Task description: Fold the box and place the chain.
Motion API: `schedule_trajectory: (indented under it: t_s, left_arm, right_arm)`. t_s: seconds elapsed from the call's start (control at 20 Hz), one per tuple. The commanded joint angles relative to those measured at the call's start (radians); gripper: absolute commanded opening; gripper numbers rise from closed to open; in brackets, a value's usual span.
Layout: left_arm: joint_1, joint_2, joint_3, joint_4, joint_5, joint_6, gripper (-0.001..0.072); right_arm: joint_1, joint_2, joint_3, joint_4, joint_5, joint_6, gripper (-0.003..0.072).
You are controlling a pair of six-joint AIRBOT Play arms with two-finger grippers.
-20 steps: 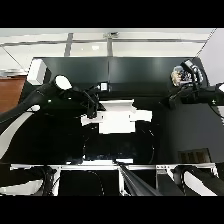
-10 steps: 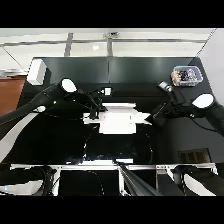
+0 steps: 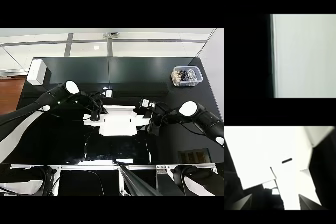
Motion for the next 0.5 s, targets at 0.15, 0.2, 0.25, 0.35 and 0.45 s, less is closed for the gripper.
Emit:
schedule_trajectory:
  t_s: [0.15,0.2,0.25,0.35,0.45]
  left_arm:
    - [0.000,-0.015,0.000,0.008,-0.008,-0.001,0.0023]
    - [0.000,-0.015,0.000,0.008,-0.008,0.000,0.0023]
    - [0.001,-0.015,0.000,0.008,-0.007,-0.001,0.0023]
    - [0.000,-0.015,0.000,0.008,-0.008,-0.001,0.0023]
    - [0.000,-0.015,0.000,0.008,-0.008,0.000,0.0023]
  right_arm:
    - [0.015,-0.013,-0.023,-0.005,-0.011,-0.130,0.0706]
    - [0.026,-0.016,-0.023,-0.005,-0.013,-0.135,0.0706]
    - [0.042,-0.023,-0.023,-0.005,-0.014,-0.158,0.0706]
    - [0.088,-0.051,-0.023,-0.005,-0.045,-0.182,0.0705]
    - [0.126,-0.069,-0.023,-0.005,-0.098,-0.184,0.0706]
